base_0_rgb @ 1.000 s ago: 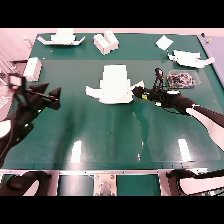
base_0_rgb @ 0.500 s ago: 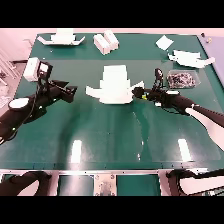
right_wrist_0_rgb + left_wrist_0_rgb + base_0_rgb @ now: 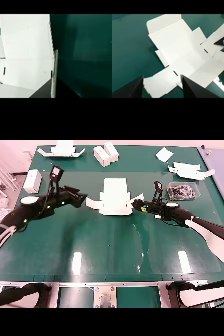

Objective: Fold the box and place the chain.

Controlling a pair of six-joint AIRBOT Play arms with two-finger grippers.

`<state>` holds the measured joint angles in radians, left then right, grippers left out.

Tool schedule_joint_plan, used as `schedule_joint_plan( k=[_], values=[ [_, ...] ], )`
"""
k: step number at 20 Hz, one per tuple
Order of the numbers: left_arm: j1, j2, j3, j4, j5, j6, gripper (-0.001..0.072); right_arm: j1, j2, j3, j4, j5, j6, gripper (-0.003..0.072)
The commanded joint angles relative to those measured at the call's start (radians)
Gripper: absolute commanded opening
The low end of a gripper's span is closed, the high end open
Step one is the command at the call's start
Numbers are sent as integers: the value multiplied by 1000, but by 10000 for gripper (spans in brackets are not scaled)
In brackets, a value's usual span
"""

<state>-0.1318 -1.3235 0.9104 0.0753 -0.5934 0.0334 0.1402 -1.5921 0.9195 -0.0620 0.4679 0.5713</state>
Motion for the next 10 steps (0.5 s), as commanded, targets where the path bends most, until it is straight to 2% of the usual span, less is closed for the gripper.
schedule_joint_plan(
  k=[1,4,7,10],
  values=[
    [1,-163,151,2,-115,1,528,1,0,0,-1,1,-1,11],
    [1,-264,264,42,-158,-56,527,1,0,0,-1,4,-8,11],
    [1,-369,405,195,-259,-239,528,1,0,0,-1,4,-8,11],
    [1,-442,499,237,-332,-308,527,1,0,0,-1,5,-8,11]
  ],
)
